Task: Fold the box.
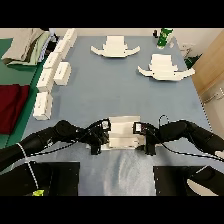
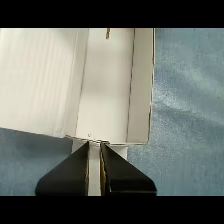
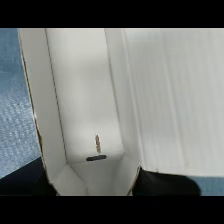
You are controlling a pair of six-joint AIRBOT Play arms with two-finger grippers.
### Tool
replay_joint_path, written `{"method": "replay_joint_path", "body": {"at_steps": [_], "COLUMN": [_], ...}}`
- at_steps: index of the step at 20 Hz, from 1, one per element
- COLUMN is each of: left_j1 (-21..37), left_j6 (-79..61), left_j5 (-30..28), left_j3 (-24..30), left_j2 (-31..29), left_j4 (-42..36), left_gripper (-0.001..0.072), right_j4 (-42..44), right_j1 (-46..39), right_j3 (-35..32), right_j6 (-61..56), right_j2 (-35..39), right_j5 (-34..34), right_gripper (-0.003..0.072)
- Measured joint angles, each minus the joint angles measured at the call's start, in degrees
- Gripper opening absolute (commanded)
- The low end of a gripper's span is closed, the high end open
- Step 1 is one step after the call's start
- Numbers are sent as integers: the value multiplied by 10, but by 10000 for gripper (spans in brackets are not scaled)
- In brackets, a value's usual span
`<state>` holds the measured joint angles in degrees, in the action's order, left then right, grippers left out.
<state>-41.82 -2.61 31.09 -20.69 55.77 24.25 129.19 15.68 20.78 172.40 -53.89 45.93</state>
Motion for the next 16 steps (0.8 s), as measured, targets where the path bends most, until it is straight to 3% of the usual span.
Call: {"method": "replay_joint_path", "body": {"at_steps": [5, 6, 8, 9, 16], "left_j1": [-8, -10, -12, -12, -14], "left_j6": [-45, -54, -69, -75, -87], "left_j5": [-8, -9, -9, -10, -18], "left_j3": [-4, -6, -8, -9, -11], "left_j2": [24, 29, 35, 38, 42], "left_j4": [-70, -82, -100, -107, -122], "left_gripper": [133, 231, 518, 548, 521], "right_j4": [0, 0, 0, 0, -1], "right_j1": [0, 0, 0, 0, 0], "right_j3": [0, 0, 0, 0, 0], "right_j6": [0, 0, -1, 0, -1], "right_j2": [0, 0, 0, 0, 0], "right_j5": [0, 0, 0, -2, -1], "right_gripper": [504, 504, 504, 504, 504]}}
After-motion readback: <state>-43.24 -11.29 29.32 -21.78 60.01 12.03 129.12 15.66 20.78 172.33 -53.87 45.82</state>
